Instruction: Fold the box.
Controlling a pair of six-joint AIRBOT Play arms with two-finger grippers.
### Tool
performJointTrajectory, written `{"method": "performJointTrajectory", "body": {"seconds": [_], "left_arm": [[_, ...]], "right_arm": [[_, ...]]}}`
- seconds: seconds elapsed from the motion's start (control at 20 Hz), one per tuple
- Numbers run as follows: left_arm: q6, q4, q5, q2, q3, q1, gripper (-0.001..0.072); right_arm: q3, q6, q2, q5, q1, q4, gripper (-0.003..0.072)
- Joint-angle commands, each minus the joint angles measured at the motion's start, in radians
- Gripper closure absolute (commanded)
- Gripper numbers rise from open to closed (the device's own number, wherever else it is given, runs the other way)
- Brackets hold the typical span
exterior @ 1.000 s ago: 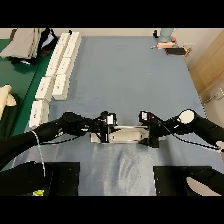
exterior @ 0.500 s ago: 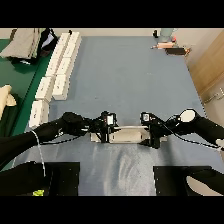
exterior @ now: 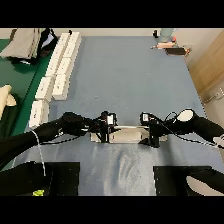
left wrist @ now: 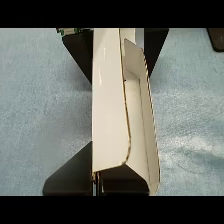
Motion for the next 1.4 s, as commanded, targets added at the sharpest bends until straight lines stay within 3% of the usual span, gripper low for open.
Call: {"method": "performJointTrajectory", "body": {"seconds": [0.0, 0.05, 0.2, 0.45, 0.7, 1.0, 1.1, 1.35], "left_arm": [[0.0, 0.0, 0.0, 0.0, 0.0, 0.0, 0.0695], [0.0, 0.0, 0.0, 0.0, 0.0, 0.0, 0.0695], [0.0, 0.0, 0.0, 0.0, 0.0, 0.0, 0.0696], [0.0, 0.0, 0.0, 0.0, 0.0, 0.0, 0.0695], [0.0, 0.0, 0.0, 0.0, 0.0, 0.0, 0.0696], [0.0, 0.0, 0.0, 0.0, 0.0, 0.0, 0.0695], [0.0, 0.0, 0.0, 0.0, 0.0, 0.0, 0.0695], [0.0, 0.0, 0.0, 0.0, 0.0, 0.0, 0.0695]], "right_arm": [[0.0, -0.004, -0.004, -0.003, -0.001, 0.002, 0.0056], [0.0, -0.004, -0.003, -0.002, -0.001, -0.001, 0.0108], [0.0, -0.004, -0.003, -0.003, 0.0, -0.014, 0.0171], [0.0, -0.003, -0.001, -0.004, 0.0, -0.028, 0.017], [0.0, 0.006, 0.0, -0.003, -0.001, -0.027, 0.0032], [0.0, 0.005, 0.0, 0.003, 0.0, -0.022, 0.0043], [0.0, 0.005, 0.0, 0.005, 0.0, -0.022, 0.0141], [0.0, 0.006, 0.0, 0.004, 0.0, -0.027, 0.0143]]}}
